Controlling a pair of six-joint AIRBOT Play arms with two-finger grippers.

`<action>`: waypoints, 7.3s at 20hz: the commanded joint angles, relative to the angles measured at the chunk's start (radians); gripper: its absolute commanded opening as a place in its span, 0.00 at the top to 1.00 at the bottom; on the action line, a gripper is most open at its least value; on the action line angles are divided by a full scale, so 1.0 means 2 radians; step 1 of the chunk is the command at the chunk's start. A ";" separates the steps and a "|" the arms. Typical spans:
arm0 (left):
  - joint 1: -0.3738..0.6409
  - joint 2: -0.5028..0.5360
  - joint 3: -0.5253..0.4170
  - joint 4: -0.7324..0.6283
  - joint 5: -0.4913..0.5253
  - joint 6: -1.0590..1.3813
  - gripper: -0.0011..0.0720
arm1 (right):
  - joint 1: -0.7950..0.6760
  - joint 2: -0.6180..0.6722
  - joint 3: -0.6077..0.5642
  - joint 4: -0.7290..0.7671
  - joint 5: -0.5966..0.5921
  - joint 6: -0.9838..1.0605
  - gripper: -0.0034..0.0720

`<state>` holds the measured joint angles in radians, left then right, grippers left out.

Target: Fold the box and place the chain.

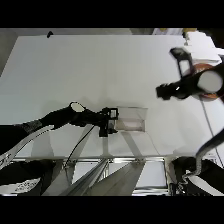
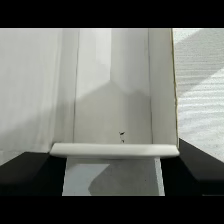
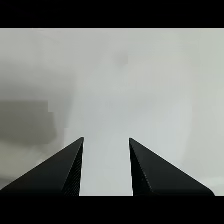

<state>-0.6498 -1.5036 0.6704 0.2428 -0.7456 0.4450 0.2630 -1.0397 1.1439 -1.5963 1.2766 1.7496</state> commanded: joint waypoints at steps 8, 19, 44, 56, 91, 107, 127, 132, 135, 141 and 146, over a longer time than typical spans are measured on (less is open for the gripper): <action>0.000 0.000 0.000 0.000 0.000 0.000 0.89 | -0.339 -0.210 0.143 -0.001 -0.074 -0.121 0.60; 0.000 0.000 0.000 0.000 0.000 0.000 0.89 | -0.406 -0.342 0.143 0.072 -0.149 -0.177 0.67; 0.000 0.000 0.000 0.000 0.000 0.000 0.89 | -0.406 -0.295 0.143 0.063 -0.101 -0.176 0.94; 0.000 0.000 0.000 0.000 0.000 0.000 0.89 | -0.406 -0.332 0.143 0.036 -0.134 -0.187 0.71; 0.000 0.000 0.000 0.000 0.000 0.000 0.89 | -0.405 -0.047 0.143 0.184 0.005 -0.226 0.94; 0.000 0.000 0.000 0.000 0.000 0.000 0.89 | -0.221 0.167 0.141 0.304 0.163 -0.237 0.94; 0.000 0.000 0.000 0.000 0.000 0.000 0.89 | 0.135 0.132 -0.223 0.239 -0.155 -0.264 0.94; 0.000 0.000 0.000 0.000 0.000 0.000 0.89 | 0.162 0.048 -0.229 0.215 -0.204 -0.266 0.94; 0.000 0.000 0.000 0.000 0.000 0.000 0.89 | 0.162 0.018 -0.229 0.208 -0.203 -0.266 0.94; 0.000 0.000 0.000 0.000 0.000 0.000 0.89 | 0.162 0.018 -0.229 0.203 -0.178 -0.266 0.65; 0.000 0.000 0.000 0.000 0.000 0.000 0.89 | 0.111 0.099 -0.212 0.085 -0.089 -0.202 0.76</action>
<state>-0.6498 -1.5036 0.6704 0.2432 -0.7452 0.4450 0.5449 -0.9169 0.7052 -1.2999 0.9886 1.2636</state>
